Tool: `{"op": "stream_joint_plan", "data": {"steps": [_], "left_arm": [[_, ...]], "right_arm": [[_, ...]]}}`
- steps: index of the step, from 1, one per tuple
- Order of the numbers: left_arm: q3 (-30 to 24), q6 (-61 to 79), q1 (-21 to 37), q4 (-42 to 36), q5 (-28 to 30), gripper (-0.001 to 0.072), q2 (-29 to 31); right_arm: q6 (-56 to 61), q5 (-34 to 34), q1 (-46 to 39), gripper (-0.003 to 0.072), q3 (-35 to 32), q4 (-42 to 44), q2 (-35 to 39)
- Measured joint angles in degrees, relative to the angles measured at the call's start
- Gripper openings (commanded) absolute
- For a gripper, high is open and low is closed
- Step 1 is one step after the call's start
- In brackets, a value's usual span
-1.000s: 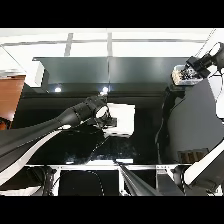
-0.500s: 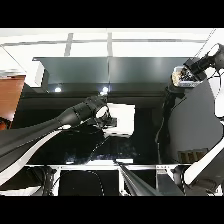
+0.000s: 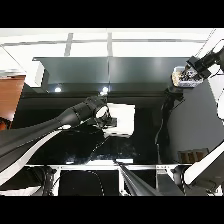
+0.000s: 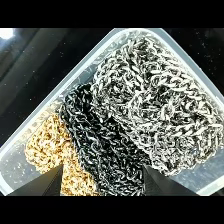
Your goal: Fold the box and place the chain.
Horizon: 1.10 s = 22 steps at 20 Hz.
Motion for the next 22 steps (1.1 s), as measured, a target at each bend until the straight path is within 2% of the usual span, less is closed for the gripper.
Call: {"op": "stream_joint_plan", "data": {"steps": [8, 9, 10, 11, 12, 13, 14, 18, 22], "left_arm": [[0.0, 0.0, 0.0, 0.0, 0.0, 0.0025, 0.0], [0.0, 0.0, 0.0, 0.0, 0.0, 0.0026, 0.0], [0.0, 0.0, 0.0, 0.0, 0.0, 0.0026, 0.0], [0.0, 0.0, 0.0, 0.0, 0.0, 0.0025, 0.0], [0.0, 0.0, 0.0, 0.0, 0.0, 0.0026, 0.0], [0.0, 0.0, 0.0, 0.0, 0.0, 0.0026, 0.0], [0.0, 0.0, 0.0, 0.0, 0.0, 0.0025, 0.0], [0.0, 0.0, 0.0, 0.0, 0.0, 0.0025, 0.0], [0.0, 0.0, 0.1, 0.0, 0.0, 0.0026, 0.0]], "right_arm": [[1.5, -1.0, 0.4, 0.0531, -0.4, 0.5, -2.1], [1.5, -1.1, 0.4, 0.0419, -0.4, 0.5, -2.4], [1.5, -1.0, 0.5, 0.0399, -0.4, 0.4, -2.6], [1.5, -0.9, 0.5, 0.0254, -0.4, 0.3, -2.7], [1.5, -1.0, 0.5, 0.0222, -0.4, 0.1, -2.9], [1.5, -0.9, 0.5, 0.0042, -0.5, 0.3, -3.0], [1.2, -0.7, 0.5, 0.0015, -0.5, 0.3, -3.0], [-2.7, 0.0, 0.4, 0.0015, -0.4, 0.3, -1.6], [-8.8, -1.5, 0.3, 0.0014, -0.3, 0.3, 5.0]]}}
